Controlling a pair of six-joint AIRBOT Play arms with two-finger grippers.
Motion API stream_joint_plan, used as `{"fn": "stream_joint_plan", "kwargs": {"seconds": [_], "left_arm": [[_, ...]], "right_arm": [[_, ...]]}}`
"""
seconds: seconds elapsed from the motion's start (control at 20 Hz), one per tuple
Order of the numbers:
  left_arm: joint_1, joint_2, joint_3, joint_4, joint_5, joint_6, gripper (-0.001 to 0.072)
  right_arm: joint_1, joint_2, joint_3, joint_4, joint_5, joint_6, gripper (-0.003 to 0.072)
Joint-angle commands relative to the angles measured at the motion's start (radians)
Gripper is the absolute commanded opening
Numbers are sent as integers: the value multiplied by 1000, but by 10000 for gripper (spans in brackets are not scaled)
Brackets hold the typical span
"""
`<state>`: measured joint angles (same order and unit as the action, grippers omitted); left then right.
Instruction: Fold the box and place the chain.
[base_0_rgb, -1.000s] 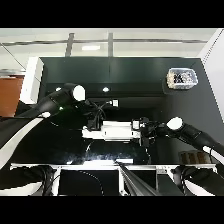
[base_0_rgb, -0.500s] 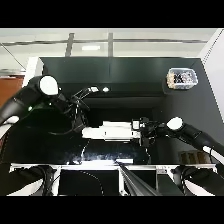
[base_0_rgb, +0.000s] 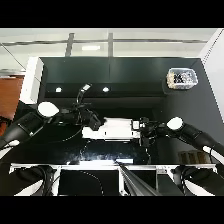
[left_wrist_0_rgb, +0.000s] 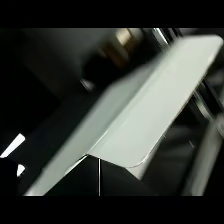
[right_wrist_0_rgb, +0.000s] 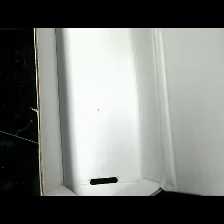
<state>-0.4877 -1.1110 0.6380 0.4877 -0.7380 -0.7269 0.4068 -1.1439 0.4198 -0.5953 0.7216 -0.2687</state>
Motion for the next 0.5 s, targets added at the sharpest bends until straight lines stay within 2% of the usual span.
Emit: {"fn": "stream_joint_plan", "kwargs": {"seconds": [0.0, 0.25, 0.45], "left_arm": [[-39, -54, -26, -86, 186, 59, 26], [-62, -143, -26, -84, 189, 95, 25], [-62, -158, -26, -84, 187, 95, 24]], "right_arm": [[0, 0, 0, 1, 0, 0, 362], [0, 0, 0, 1, 0, 0, 363], [0, 0, 0, 1, 0, 0, 362]]}}
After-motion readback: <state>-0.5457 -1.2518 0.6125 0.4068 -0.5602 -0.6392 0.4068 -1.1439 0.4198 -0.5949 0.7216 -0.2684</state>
